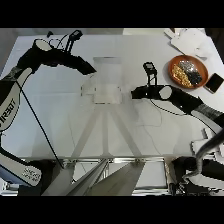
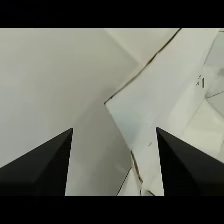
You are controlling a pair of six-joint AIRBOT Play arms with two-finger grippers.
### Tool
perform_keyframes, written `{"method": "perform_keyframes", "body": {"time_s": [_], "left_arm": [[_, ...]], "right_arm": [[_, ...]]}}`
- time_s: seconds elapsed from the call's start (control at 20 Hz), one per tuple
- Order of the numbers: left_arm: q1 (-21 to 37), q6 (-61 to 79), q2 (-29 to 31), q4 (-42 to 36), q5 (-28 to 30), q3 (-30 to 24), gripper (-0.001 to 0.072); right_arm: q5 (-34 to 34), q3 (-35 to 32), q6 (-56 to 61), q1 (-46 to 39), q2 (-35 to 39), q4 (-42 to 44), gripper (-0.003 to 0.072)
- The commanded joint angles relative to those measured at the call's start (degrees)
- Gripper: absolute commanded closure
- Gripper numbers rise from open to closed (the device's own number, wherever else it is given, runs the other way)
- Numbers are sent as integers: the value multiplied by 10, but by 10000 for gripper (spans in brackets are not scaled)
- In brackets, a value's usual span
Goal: Fold the box and place the chain.
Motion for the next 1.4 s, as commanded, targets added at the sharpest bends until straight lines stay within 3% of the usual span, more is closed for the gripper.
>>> {"method": "perform_keyframes", "body": {"time_s": [0.0, 0.7, 0.8, 1.25, 1.3, 1.35], "left_arm": [[-8, 24, -12, -24, 10, 4, 124], [-34, 83, -14, 53, -56, 4, 158], [-34, 105, -14, 52, -61, 4, 315], [-46, 212, -29, 4, -79, 4, 316], [-48, 216, -33, 7, -78, 4, 358], [-49, 216, -36, 8, -78, 4, 448]], "right_arm": [[0, 0, 0, 1, 0, 0, 672], [0, 0, 0, 1, 0, 0, 672], [0, 0, 0, 1, 0, 0, 672], [0, 0, 0, 1, 0, 0, 672], [0, 0, 0, 1, 0, 0, 672], [0, 0, 0, 1, 0, 0, 672]]}}
